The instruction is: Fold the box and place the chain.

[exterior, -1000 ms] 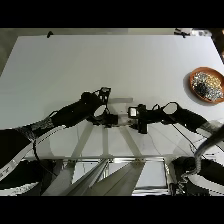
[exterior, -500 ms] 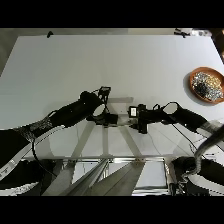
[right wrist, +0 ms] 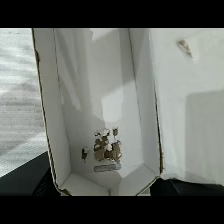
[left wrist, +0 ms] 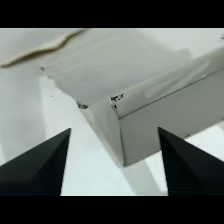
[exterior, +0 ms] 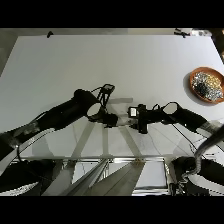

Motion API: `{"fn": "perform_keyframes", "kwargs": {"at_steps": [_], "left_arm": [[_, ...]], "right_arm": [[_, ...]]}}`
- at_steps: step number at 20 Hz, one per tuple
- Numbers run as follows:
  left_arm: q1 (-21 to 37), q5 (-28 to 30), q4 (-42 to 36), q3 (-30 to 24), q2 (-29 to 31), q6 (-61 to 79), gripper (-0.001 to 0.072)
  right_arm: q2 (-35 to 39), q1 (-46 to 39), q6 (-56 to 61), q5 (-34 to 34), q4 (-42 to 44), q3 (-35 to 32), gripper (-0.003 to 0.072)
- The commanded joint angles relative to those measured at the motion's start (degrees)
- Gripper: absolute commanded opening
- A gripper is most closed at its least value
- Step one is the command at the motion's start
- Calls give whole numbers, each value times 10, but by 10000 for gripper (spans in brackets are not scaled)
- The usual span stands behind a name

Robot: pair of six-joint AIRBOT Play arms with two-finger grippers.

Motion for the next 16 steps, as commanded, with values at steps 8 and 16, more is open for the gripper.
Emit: {"fn": "perform_keyframes", "kwargs": {"at_steps": [8,16], "left_arm": [[136,180,-176,-235,254,800,699],[241,91,-498,-288,132,1302,703]], "right_arm": [[0,0,0,0,1,0,412],[0,0,0,0,1,0,412]]}}
